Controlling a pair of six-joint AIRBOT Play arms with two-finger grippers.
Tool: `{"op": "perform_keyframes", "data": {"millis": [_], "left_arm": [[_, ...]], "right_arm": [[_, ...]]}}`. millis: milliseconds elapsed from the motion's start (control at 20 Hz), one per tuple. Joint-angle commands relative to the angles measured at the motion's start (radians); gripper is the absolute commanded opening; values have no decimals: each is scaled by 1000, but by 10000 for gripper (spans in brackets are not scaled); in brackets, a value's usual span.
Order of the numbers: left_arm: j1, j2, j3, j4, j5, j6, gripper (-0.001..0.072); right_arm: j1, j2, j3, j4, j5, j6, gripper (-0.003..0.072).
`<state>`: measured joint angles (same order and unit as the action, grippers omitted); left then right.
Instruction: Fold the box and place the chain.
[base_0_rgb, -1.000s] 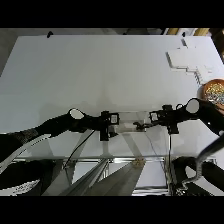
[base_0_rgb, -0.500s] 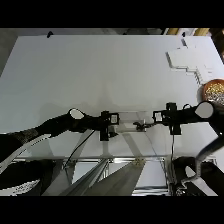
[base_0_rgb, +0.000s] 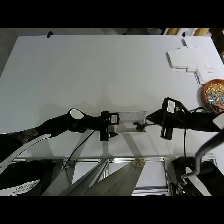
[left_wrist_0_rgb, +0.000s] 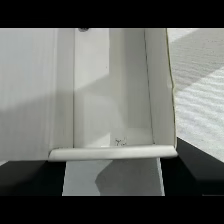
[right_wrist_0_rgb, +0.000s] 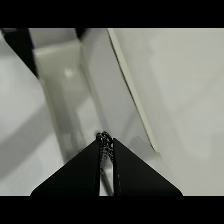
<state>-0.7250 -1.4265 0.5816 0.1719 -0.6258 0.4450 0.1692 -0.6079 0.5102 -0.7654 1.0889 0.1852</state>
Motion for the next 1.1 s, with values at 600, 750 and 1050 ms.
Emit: {"op": "perform_keyframes", "data": {"millis": [600, 750, 1050], "left_arm": [[0, 0, 0, 0, 0, 0, 345], [0, 0, 0, 0, 0, 0, 345], [0, 0, 0, 0, 0, 0, 345]], "right_arm": [[376, -256, -25, 101, -426, 223, 200], [338, -232, 53, -39, -309, 238, 203], [32, -98, 148, -172, -72, 101, 201]]}}
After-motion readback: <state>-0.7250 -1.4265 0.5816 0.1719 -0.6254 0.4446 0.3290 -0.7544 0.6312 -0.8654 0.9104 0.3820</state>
